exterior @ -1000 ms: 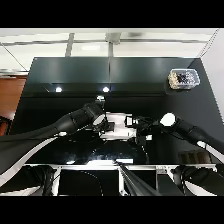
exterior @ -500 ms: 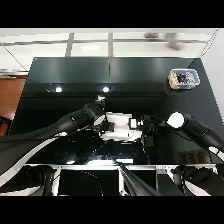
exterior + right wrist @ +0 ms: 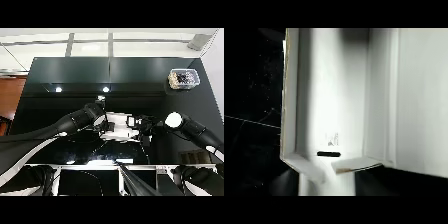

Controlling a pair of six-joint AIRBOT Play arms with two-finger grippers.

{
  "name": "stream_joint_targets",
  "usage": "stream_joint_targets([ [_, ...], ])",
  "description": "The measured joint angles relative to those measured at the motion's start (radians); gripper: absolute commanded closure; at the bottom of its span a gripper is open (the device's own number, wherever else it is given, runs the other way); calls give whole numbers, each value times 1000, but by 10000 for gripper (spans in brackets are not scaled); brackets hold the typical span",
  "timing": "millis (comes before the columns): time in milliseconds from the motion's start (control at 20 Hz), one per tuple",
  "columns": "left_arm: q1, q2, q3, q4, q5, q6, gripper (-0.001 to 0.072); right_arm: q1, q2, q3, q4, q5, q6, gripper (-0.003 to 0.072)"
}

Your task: Fold the box and place the chain.

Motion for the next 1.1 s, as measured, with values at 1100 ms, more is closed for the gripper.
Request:
stream_joint_targets([
  [1100,0,0,0,-4,3,-1,678,-54,60,13,81,-7,84,668],
])
